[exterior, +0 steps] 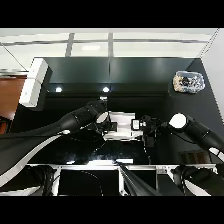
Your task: Fold the box and place the chain.
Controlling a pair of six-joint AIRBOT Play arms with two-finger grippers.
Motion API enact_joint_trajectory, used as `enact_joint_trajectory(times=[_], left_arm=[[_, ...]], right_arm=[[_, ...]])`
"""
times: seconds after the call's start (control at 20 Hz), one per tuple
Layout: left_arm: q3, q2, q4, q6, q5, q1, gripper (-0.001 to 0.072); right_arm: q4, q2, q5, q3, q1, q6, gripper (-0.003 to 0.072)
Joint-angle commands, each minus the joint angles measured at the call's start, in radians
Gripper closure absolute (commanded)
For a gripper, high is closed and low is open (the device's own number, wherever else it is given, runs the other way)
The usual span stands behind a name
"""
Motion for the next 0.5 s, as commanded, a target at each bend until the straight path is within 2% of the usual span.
enact_joint_trajectory(times=[0.0,0.25,0.45], left_arm=[[0.0,0.0,0.0,0.002,0.001,0.0,0.0681],[0.0,0.0,0.0,0.002,0.008,0.0,0.0681],[0.0,0.0,0.0,0.002,0.008,0.0,0.0681]], right_arm=[[0.032,-0.001,-0.01,-0.016,0.001,0.007,0.049],[0.195,-0.002,-0.152,-0.029,0.04,0.007,0.0486],[0.256,-0.047,-0.2,-0.029,0.106,0.016,0.0486]])
